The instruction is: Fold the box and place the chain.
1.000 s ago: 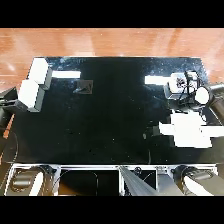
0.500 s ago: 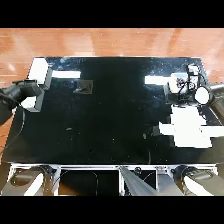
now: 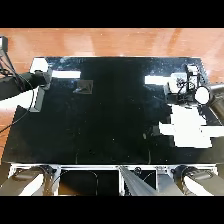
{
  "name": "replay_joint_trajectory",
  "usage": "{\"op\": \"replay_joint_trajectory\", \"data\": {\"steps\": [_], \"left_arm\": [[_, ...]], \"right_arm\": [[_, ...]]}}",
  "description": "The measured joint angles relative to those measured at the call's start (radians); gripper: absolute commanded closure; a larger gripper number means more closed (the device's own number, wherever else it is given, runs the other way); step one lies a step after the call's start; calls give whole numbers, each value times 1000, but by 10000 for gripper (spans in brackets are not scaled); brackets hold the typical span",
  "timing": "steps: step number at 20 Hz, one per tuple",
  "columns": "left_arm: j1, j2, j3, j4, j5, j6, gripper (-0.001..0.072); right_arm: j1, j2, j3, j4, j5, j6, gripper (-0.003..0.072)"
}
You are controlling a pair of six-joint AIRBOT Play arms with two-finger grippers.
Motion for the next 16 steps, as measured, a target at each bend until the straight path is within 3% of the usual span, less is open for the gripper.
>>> {"op": "replay_joint_trajectory", "data": {"steps": [4,6,9,12,16], "left_arm": [[-28,-40,10,-23,50,0,102],[-36,-49,10,-28,79,0,102],[-45,-55,11,-34,134,0,102],[-61,-58,3,-45,172,-17,102],[-94,-68,-25,-53,190,-56,102]], "right_arm": [[-37,0,63,10,14,-101,-34],[-129,0,131,11,60,-131,-34],[-372,-6,191,44,94,-163,-34],[-682,-42,215,222,106,-271,-34],[-986,-112,226,395,136,-504,-34]]}}
